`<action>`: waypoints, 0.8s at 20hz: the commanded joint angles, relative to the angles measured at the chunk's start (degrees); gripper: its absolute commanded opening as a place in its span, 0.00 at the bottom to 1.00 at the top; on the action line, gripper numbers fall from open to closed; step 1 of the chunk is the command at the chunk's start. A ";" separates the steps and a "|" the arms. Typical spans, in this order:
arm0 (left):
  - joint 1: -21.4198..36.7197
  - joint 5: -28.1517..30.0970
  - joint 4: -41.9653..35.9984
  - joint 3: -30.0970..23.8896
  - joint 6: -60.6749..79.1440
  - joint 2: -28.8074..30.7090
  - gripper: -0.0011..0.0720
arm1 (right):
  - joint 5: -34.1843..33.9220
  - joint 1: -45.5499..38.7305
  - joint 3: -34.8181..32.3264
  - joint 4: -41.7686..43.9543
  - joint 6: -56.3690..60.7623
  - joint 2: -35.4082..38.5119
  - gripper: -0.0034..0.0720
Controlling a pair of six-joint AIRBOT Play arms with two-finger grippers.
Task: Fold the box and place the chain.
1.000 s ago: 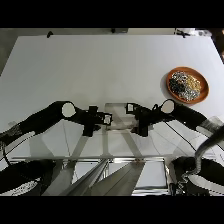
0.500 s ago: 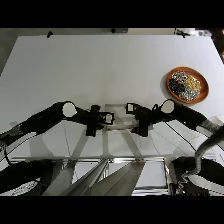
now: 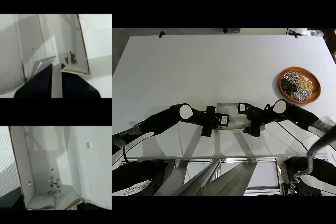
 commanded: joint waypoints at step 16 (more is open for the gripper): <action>-1.84 1.36 -4.02 0.02 -0.74 -0.68 0.50 | 0.02 0.02 -0.02 -0.02 -0.04 0.04 0.73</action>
